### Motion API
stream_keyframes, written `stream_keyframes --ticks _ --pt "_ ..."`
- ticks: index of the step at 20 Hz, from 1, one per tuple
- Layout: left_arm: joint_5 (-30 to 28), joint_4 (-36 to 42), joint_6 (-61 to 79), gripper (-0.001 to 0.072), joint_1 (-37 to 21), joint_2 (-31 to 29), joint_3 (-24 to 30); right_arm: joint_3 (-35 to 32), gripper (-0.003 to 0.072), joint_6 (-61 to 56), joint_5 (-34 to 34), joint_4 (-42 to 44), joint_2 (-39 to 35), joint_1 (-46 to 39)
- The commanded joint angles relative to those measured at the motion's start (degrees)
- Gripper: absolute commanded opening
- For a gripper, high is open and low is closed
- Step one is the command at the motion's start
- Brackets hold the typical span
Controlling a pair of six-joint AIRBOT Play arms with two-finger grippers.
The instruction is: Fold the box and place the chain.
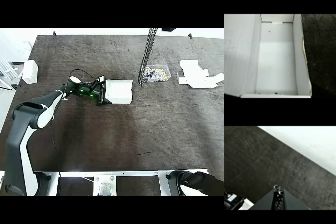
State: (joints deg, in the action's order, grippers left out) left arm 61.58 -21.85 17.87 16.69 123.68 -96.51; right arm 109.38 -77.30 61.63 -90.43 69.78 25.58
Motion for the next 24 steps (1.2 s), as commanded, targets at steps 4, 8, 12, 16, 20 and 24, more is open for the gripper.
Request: stream_keyframes --ticks 4,8,12,16,20,24 --pt "-0.02 0.0 0.0 0.0233 -0.07 0.02 0.0 -4.83 0.0002 -0.94 -2.29 3.23 0.5 1.62" --pt "0.0 0.0 0.0 0.0233 -0.07 0.02 0.0 -10.27 0.0003 -2.08 -6.21 4.42 1.73 2.14" --pt "0.02 0.02 0.0 0.0233 -0.07 0.02 0.0 -16.09 0.0003 -2.05 -11.52 10.03 4.02 2.14" --pt "0.0 0.0 0.0 0.0233 -0.07 0.02 0.0 -26.03 0.0002 -3.13 -19.98 13.09 7.69 2.14" --pt "0.0 0.02 0.0 0.0233 -0.07 0.02 0.0 -41.88 0.0002 -3.34 -35.45 14.86 13.18 1.68" --pt "0.0 0.0 0.0 0.0233 -0.07 0.02 0.0 -46.03 0.003 -3.74 -39.58 16.96 18.32 0.76"
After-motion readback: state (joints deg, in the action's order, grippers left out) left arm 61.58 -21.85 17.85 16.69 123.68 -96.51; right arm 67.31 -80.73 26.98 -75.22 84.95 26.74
